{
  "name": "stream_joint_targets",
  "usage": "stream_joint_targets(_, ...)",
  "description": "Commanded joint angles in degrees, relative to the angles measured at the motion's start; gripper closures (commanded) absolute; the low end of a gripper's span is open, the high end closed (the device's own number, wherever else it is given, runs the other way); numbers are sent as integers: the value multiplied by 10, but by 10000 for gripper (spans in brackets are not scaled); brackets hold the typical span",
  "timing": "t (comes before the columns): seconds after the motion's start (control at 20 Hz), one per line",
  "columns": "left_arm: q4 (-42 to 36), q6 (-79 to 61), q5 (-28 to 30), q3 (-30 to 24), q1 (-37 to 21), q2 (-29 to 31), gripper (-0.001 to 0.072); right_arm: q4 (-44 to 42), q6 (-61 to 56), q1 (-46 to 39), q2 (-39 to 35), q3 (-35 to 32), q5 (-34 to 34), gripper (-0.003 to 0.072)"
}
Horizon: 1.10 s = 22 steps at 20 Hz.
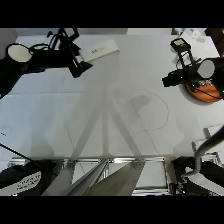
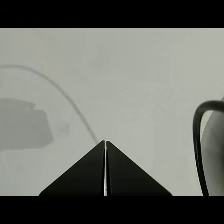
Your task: Fold the box and place the chain.
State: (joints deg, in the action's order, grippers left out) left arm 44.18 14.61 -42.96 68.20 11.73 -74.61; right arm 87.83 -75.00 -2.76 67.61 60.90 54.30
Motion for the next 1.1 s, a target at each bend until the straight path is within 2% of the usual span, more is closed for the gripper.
stream_joint_targets(0.0,92,161,70,0,-47,9,697,0,0,0,0,0,0,679)
stream_joint_targets(0.15,99,268,87,-1,-122,-7,698,0,0,0,0,0,0,679)
stream_joint_targets(0.3,99,373,142,-16,-201,-27,699,0,0,0,0,0,0,679)
stream_joint_targets(0.5,100,396,189,-54,-270,-54,699,0,0,0,0,0,0,679)
stream_joint_targets(0.75,162,396,207,-89,-280,-114,698,0,0,0,0,0,0,679)
stream_joint_targets(1.0,161,397,206,-89,-281,-171,697,0,0,0,0,0,0,679)
stream_joint_targets(1.05,161,397,204,-89,-281,-183,666,0,0,0,0,0,0,679)
